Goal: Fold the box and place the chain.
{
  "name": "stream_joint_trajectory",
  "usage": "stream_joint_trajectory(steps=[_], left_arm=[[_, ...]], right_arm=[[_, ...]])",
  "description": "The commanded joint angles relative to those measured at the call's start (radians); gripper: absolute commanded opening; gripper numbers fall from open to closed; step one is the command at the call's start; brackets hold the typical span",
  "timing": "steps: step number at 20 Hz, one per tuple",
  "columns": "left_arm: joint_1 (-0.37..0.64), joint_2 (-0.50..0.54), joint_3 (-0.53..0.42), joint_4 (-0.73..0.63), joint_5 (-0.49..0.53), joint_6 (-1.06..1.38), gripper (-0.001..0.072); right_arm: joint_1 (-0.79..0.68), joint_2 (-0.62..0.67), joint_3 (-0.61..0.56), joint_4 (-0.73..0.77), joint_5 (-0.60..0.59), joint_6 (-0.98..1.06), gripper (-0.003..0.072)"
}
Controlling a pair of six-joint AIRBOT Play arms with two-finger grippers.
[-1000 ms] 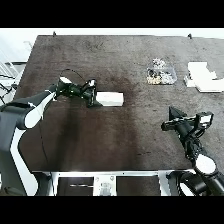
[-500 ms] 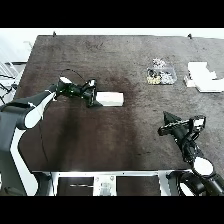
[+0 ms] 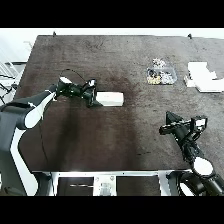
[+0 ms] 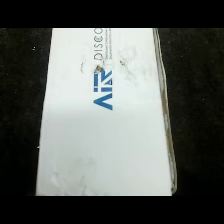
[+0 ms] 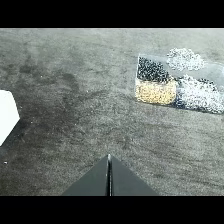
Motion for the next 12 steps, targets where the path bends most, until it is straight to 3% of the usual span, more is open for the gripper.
stream_joint_trajectory(steps=[1, 2, 3, 12], left_arm=[[0.0, 0.001, 0.001, -0.001, -0.01, -0.001, 0.0316], [0.006, 0.008, 0.001, 0.004, -0.035, 0.0, 0.0068], [0.011, 0.015, 0.004, 0.001, -0.057, -0.001, 0.002], [0.106, 0.182, 0.008, -0.116, -0.135, -0.212, 0.0013]], right_arm=[[0.001, 0.001, 0.0, 0.0, -0.002, 0.0, 0.0016], [0.001, 0.001, 0.0, 0.0, -0.002, 0.0, 0.0016], [0.001, 0.001, 0.0, 0.0, -0.002, 0.0, 0.0016], [0.001, 0.001, 0.0, 0.0, -0.002, 0.0, 0.0015]])
